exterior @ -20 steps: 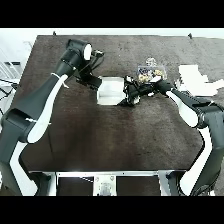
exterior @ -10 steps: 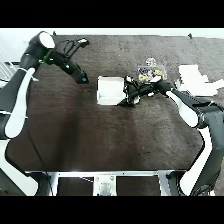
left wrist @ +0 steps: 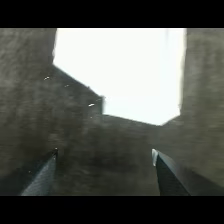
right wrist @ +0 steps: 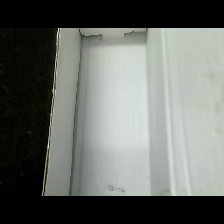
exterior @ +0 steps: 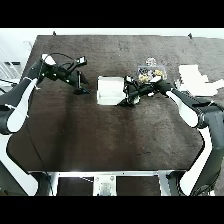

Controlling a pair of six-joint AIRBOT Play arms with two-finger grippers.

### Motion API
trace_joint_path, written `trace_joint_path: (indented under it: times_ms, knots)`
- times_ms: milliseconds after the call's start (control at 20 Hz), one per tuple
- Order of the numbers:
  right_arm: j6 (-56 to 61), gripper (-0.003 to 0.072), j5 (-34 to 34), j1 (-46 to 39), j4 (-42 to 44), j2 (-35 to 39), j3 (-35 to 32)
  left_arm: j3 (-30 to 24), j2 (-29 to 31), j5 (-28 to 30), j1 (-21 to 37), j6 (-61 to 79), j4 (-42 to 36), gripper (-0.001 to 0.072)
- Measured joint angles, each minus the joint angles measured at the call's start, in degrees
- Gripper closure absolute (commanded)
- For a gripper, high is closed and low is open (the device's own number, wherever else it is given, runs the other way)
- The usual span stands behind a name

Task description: Fold the box and place the chain.

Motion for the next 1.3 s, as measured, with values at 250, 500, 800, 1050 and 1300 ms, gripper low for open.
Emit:
trace_joint_path:
  times_ms: [250, 500, 800, 1050, 1300]
  knots:
    - [0.0, 0.0155, 0.0, 0.0, 0.0, 0.0, 0.0, -1.4, -2.6, -0.3, 0.0, 8.7, -2.8, -0.0009]
    - [0.0, 0.0155, 0.0, 0.0, 0.0, 0.0, 0.0, -1.6, -5.6, -3.5, 0.0, 16.3, -7.8, -0.0009]
    - [0.0, 0.0155, 0.0, 0.0, 0.0, 0.0, 0.0, -1.6, -7.2, -4.9, -0.3, 18.6, -11.4, -0.001]
    - [0.0, 0.0155, 0.0, 0.0, 0.0, 0.0, 0.0, -1.6, -8.5, -4.5, -1.0, 19.6, -12.3, -0.001]
    - [0.0, 0.0155, 0.0, 0.0, 0.0, 0.0, 0.0, -1.6, -9.2, -4.0, -1.5, 20.5, -13.0, -0.0009]
